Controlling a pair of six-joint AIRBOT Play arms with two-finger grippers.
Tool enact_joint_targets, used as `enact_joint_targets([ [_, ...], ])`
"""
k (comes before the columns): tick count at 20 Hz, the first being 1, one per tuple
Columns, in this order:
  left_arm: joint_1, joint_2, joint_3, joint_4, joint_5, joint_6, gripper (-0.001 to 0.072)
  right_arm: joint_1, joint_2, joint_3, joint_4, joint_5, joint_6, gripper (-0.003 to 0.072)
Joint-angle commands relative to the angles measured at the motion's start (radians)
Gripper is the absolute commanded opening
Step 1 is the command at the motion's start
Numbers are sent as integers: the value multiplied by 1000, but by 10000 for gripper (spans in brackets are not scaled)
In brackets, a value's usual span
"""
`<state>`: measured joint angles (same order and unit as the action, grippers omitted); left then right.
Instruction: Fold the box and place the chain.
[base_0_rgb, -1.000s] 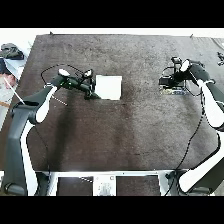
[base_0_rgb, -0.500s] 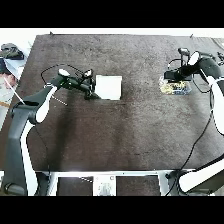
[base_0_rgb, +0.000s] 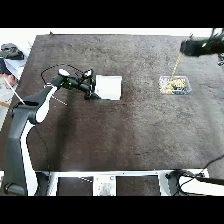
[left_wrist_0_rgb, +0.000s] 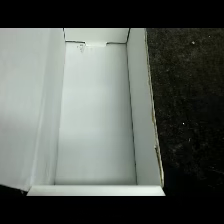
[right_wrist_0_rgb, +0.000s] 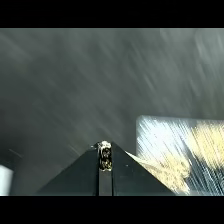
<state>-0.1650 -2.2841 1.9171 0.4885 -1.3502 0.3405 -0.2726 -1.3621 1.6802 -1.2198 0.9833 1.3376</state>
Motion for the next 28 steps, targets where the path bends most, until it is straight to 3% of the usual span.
enact_joint_targets([
  [1, 0, -1, 0, 0, 0, 0, 347, 50, 134, 1, 162, -143, -98, -14],
  [8, 0, -1, 0, 0, 0, 0, 347, 336, 152, 15, 170, -336, -168, -14],
  [13, 0, -1, 0, 0, 0, 0, 347, 477, 75, 14, 169, -361, -175, -14],
  [19, 0, -1, 0, 0, 0, 0, 347, 567, -47, 12, 171, -391, -175, -14],
  [28, 0, -1, 0, 0, 0, 0, 347, 611, -48, 114, 169, -521, -193, -15],
])
